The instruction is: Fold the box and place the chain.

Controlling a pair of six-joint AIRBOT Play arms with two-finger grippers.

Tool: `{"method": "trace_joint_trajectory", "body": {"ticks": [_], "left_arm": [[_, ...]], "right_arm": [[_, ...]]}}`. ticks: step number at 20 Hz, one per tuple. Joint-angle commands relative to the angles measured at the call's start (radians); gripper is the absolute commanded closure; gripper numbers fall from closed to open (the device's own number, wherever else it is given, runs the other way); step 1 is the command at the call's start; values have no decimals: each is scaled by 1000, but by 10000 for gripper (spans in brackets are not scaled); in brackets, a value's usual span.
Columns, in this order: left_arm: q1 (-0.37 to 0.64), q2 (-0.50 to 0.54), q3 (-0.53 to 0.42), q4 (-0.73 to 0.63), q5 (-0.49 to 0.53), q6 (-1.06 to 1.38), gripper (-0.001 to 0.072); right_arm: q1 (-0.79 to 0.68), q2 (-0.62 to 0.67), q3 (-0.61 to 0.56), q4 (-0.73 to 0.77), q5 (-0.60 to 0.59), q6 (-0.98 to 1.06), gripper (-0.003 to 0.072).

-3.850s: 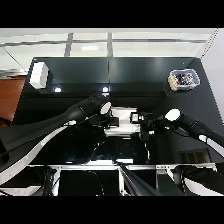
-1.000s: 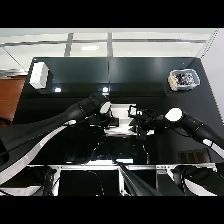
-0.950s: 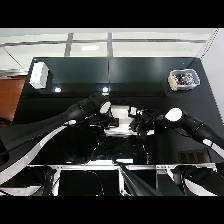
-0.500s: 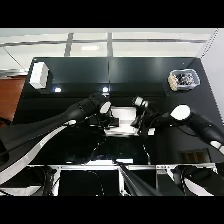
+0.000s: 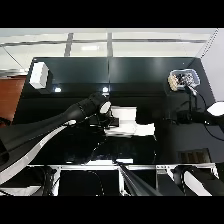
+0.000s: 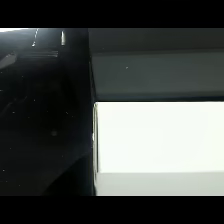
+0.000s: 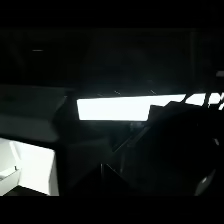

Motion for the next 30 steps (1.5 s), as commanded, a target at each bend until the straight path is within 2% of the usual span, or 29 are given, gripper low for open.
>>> {"method": "trace_joint_trajectory", "body": {"ticks": [1, 3, 7, 10, 12, 13, 14, 15, 17, 19, 20, 21, 23, 30], "left_arm": [[1, 0, 1, 1, 2, 0, 681], [1, 0, 1, 1, 2, 0, 680], [1, 0, 1, 0, 1, 0, 681], [1, 0, 1, 1, 2, 0, 681], [1, 0, 1, 1, 2, 0, 681], [1, 0, 1, 1, 1, 0, 680], [1, 0, 1, 1, 1, 0, 681], [1, 0, 1, 0, 1, 0, 680], [1, 0, 1, 1, 1, 0, 680], [1, 0, 1, 1, 1, 0, 681], [1, 0, 1, 0, 1, 0, 681], [1, 0, 1, 1, 1, 0, 680], [1, 0, 1, 0, 1, 0, 681], [1, 0, 1, 0, 1, 0, 681]], "right_arm": [[-76, -71, -108, 165, 43, -14, 672], [-55, -156, -137, 314, 99, -152, 672], [71, -254, -134, 461, 59, -274, 672], [119, -262, -101, 491, 74, -310, 671], [125, -262, -66, 491, 127, -347, 669], [125, -262, -47, 491, 158, -362, 570], [125, -262, -30, 492, 182, -362, 269], [125, -262, -14, 493, 204, -362, 182], [125, -262, 0, 500, 231, -360, 185], [139, -262, 0, 499, 225, -347, 217], [160, -262, 3, 499, 220, -339, 245], [184, -262, 13, 498, 217, -339, 324], [241, -262, 48, 489, 202, -314, 324], [427, -262, 191, 256, 119, -36, 324]]}}
